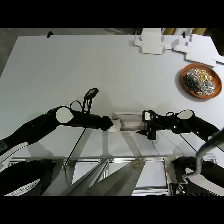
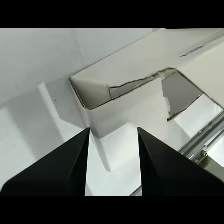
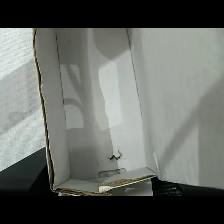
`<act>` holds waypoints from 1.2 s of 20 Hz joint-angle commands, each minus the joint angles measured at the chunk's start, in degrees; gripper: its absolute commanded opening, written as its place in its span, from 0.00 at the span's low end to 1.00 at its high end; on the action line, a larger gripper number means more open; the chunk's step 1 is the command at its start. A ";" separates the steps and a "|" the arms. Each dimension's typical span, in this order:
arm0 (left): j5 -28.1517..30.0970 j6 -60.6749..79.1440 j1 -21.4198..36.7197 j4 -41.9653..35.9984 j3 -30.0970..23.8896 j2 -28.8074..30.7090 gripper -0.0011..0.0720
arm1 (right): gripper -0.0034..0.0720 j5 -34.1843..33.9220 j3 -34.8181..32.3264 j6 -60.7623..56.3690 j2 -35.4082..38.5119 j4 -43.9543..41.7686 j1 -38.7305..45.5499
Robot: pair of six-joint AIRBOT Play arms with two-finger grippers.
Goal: Fold the box and place the chain.
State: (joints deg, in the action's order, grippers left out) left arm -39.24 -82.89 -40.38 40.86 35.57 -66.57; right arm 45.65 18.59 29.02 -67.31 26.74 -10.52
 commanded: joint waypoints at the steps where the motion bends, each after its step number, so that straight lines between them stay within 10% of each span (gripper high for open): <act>1: 0.22 -2.56 -1.92 0.87 1.90 -1.64 0.48 | 0.58 0.02 -0.02 -0.02 0.04 -0.02 0.00; 10: -0.74 -21.86 -6.88 14.58 8.41 -6.01 0.49 | 0.58 0.02 -0.02 -0.02 0.04 0.00 0.00; 24: -18.08 -52.76 -13.31 38.34 23.04 -16.70 0.49 | 0.58 0.02 -0.02 -0.02 0.04 -0.02 0.00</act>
State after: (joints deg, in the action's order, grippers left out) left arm -53.25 -127.50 -52.25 73.58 56.01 -81.21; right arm 45.67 18.59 28.99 -67.29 26.74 -10.52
